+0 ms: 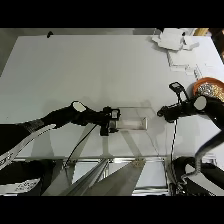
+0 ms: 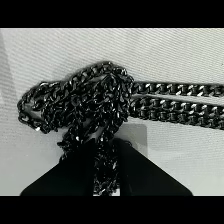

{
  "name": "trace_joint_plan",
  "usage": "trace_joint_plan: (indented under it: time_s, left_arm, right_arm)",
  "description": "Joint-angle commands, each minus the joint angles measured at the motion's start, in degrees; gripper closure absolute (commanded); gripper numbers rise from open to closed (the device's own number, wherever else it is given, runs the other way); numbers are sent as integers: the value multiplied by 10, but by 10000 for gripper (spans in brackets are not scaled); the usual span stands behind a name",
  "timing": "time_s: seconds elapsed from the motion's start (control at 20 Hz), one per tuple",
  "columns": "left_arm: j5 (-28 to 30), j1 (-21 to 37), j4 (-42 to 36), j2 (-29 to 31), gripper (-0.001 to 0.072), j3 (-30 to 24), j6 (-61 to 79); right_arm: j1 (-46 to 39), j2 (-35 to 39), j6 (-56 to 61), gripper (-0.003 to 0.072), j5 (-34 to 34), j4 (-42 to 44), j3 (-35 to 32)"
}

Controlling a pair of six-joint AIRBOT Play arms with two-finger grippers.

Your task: Fold the box and place the chain.

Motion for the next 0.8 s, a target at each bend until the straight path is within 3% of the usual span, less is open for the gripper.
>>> trace_joint_plan:
  time_s: [0.0,0.3,0.55,0.75]
  left_arm:
    - [0,0,0,0,390,0,0]
    - [0,0,0,0,390,0,0]
    - [0,0,0,0,390,0,0]
    - [0,0,0,0,390,0,0]
  right_arm:
    - [0,0,1,578,-6,-2,-2]
    - [0,0,2,592,-19,2,-7]
    - [0,0,2,667,-25,2,-17]
    - [0,29,2,667,-19,1,-16]
